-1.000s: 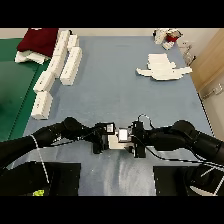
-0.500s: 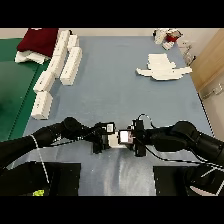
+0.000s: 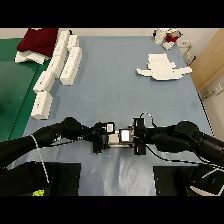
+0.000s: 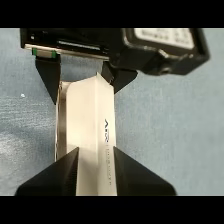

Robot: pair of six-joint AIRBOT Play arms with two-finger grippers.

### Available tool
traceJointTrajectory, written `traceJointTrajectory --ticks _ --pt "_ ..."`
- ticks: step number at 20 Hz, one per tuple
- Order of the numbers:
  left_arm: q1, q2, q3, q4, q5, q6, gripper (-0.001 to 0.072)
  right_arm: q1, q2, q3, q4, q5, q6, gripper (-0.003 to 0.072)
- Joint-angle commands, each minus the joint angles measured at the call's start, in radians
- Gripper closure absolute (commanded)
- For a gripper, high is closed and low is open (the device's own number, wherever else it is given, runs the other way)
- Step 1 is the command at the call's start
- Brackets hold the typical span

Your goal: Fold the box.

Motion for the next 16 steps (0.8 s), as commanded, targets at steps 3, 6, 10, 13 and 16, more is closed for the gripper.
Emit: traceJointTrajectory --ticks 3,6,10,13,16 --pt "0.000 0.000 0.001 0.000 -0.002 0.001 0.0232 0.001 -0.026 0.001 0.013 0.013 0.021 0.0405" --pt "0.000 0.000 0.001 0.001 -0.002 0.001 0.0232 0.001 -0.037 0.000 0.040 0.010 0.021 0.0405" --pt "0.000 0.000 0.001 0.001 -0.002 0.001 0.0232 0.022 -0.038 -0.007 0.055 -0.003 0.025 0.0406" --pt "0.000 0.000 0.001 0.000 -0.002 0.001 0.0232 0.026 -0.044 -0.024 0.060 -0.008 0.031 0.0425" --pt "0.000 0.000 0.001 0.000 -0.002 0.001 0.0232 0.026 -0.043 -0.025 0.060 -0.010 0.044 0.0427"
